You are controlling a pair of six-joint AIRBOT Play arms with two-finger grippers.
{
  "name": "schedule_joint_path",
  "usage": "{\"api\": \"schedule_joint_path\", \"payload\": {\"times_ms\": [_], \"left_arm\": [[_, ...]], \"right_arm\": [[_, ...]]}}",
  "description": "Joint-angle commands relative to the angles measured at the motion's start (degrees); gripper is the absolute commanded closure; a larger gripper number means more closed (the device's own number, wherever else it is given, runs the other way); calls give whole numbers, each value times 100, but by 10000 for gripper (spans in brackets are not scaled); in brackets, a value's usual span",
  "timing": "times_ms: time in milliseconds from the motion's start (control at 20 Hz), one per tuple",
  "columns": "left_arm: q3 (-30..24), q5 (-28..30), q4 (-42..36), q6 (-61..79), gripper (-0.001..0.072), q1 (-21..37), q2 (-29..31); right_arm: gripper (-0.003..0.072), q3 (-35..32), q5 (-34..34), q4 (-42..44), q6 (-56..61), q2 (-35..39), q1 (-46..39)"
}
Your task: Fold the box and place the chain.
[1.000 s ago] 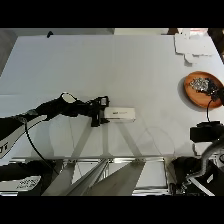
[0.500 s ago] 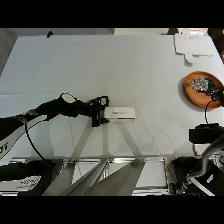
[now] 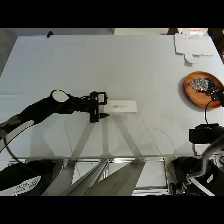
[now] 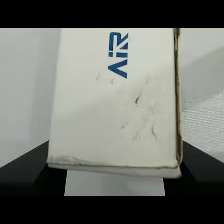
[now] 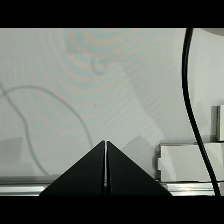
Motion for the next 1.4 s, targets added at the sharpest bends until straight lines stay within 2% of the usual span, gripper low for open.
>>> {"api": "schedule_joint_path", "payload": {"times_ms": [0, 250, 450, 600, 700, 900, 1100, 1200, 1350], "left_arm": [[4, 608, 761, -697, 703, 4, 960], [4, 1287, 2315, -2629, 703, 7, 2321], [4, 1344, 4017, -4964, 703, 17, 3104], [4, 1322, 5801, -7337, 704, 26, 3451], [4, 1169, 6518, -8526, 704, 157, 3615], [4, 739, 6620, -9457, 704, 922, 3740], [4, 564, 6610, -10153, 704, 2092, 3624], [4, 595, 6599, -10212, 704, 2645, 3482], [2, 612, 6540, -10214, 704, 3298, 2964]], "right_arm": [[677, 2, 4, 2, 0, 4, 0], [677, 2, 4, 2, 0, 2, 0], [677, 2, 4, 2, 0, 4, 0], [677, 2, 4, 2, 0, 4, 0], [677, 2, 4, 2, 0, 4, 0], [677, 2, 4, 2, 0, 2, 0], [677, 2, 4, 2, 0, 4, 0], [677, 2, 4, 2, 0, 4, 0], [677, 2, 4, 2, 0, 4, 0]]}}
